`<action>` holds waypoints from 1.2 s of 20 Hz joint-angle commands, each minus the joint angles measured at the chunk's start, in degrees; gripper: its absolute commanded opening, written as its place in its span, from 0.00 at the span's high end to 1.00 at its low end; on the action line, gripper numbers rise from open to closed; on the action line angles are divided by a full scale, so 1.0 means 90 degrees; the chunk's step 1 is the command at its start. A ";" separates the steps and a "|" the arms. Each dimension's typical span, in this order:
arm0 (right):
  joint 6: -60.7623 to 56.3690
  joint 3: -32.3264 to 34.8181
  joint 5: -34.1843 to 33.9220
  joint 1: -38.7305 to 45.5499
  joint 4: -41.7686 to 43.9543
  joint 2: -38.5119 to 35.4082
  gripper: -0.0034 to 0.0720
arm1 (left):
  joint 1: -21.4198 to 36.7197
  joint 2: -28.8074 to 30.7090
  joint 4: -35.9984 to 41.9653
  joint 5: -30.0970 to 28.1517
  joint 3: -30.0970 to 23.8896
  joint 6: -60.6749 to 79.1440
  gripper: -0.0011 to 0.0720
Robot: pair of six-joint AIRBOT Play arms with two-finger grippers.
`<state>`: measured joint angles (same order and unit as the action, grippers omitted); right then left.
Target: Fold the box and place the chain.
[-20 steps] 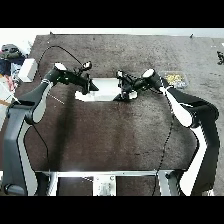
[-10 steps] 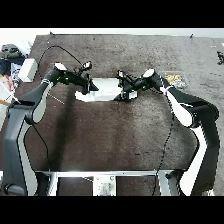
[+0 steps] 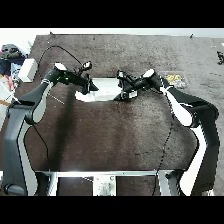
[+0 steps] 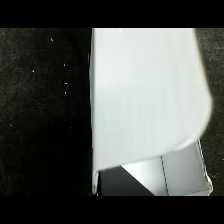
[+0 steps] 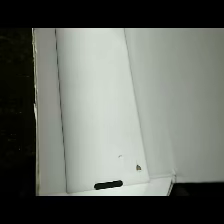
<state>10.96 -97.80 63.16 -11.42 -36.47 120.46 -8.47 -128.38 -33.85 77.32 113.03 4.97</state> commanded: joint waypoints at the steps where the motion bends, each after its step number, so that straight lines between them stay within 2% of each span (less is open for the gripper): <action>1: 0.0002 0.0000 -0.0027 -0.0007 0.0119 0.0058 0.18 | 0.0007 0.0005 -0.0002 0.0002 0.0000 0.0002 0.97; 2: 0.0041 0.0000 -0.0024 -0.0007 0.0175 0.0058 0.31 | 0.0007 0.0005 -0.0002 0.0002 0.0000 0.0002 0.97; 3: 0.0097 0.0000 -0.0027 -0.0007 0.0172 0.0058 0.33 | 0.0007 0.0005 -0.0002 0.0002 0.0000 0.0002 0.97; 24: 0.0097 0.0000 -0.0049 -0.0007 0.0175 0.0058 0.32 | 0.0007 0.0005 0.0000 0.0007 0.0000 0.0002 0.97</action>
<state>11.86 -97.80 62.72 -11.44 -34.94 120.95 -8.40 -128.35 -33.87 77.32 113.03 4.97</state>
